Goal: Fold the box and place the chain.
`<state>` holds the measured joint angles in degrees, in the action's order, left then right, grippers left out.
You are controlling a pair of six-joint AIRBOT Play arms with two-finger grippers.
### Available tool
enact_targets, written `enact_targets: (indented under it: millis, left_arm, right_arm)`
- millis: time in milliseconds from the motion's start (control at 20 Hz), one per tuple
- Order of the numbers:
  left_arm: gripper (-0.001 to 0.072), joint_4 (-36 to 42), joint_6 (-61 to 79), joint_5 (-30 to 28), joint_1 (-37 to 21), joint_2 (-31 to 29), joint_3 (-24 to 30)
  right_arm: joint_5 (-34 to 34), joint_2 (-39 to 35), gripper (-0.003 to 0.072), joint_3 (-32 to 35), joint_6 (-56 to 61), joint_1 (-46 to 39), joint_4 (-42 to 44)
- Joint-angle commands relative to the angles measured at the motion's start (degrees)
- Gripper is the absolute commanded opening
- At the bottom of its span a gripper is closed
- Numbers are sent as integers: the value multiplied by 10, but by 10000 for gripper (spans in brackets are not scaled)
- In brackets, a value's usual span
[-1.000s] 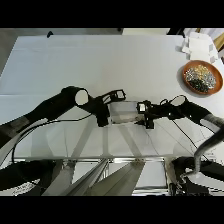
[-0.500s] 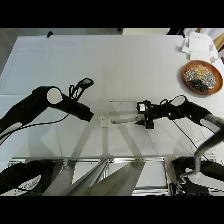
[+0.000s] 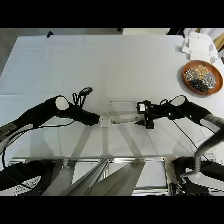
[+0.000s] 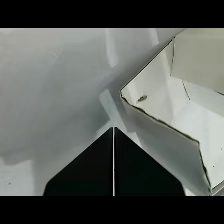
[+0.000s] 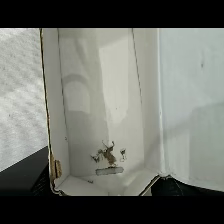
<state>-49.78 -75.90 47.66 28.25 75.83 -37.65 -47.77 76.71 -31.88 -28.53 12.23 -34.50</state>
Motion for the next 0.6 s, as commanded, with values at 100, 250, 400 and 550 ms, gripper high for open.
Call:
enact_targets:
  millis: [100, 250, 400, 550]
  left_arm:
    - [2, 34, -4, -23, 15, 12, 2]
    - [2, 62, 26, -27, 26, 3, 1]
    - [2, 65, 26, -40, 39, -18, 1]
    - [10, 78, 27, -51, 44, -41, 1]
  right_arm:
    - [0, 0, 411, 0, 0, 0, 0]
    - [0, 0, 411, 0, 0, 0, 0]
    - [0, 0, 411, 0, 0, 0, 0]
    - [0, 0, 411, 0, 0, 0, 0]
